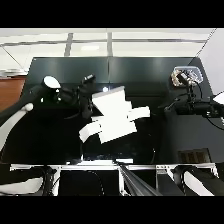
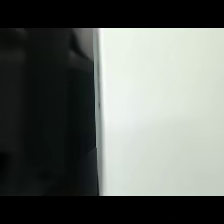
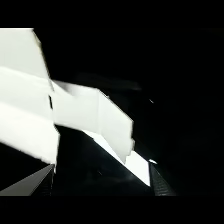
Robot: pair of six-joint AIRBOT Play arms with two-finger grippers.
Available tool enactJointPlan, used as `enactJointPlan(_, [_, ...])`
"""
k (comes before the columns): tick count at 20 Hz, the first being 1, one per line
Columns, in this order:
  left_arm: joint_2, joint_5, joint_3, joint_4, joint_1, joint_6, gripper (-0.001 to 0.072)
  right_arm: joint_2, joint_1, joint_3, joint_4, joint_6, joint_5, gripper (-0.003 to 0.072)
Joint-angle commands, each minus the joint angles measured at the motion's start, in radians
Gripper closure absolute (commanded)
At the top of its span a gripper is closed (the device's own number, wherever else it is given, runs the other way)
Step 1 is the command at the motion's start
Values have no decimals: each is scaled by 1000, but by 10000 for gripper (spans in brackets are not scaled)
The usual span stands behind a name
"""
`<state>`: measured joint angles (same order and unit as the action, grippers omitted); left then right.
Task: Fold the box and place the chain.
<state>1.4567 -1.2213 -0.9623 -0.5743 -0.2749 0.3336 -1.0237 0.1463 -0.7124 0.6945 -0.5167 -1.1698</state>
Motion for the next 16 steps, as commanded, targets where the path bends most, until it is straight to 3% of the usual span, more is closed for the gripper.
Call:
enactJointPlan(1, [-118, 259, 158, -17, -77, -384, 681, 3, -37, 6, 124, 164, 37, -15])
enactJointPlan(4, [-71, 303, 148, -30, -119, -414, 682, 3, -140, 24, 203, 178, 134, -15])
enactJointPlan(8, [26, 323, 53, -126, -141, -401, 683, 3, -268, 24, 312, 177, 177, -15])
enactJointPlan(13, [86, 328, 19, -126, -135, -401, 682, 3, -368, 35, 315, 179, 184, -15])
enactJointPlan(16, [86, 328, 19, -124, -137, -401, 683, 2, -410, 85, 250, 294, 211, -15])
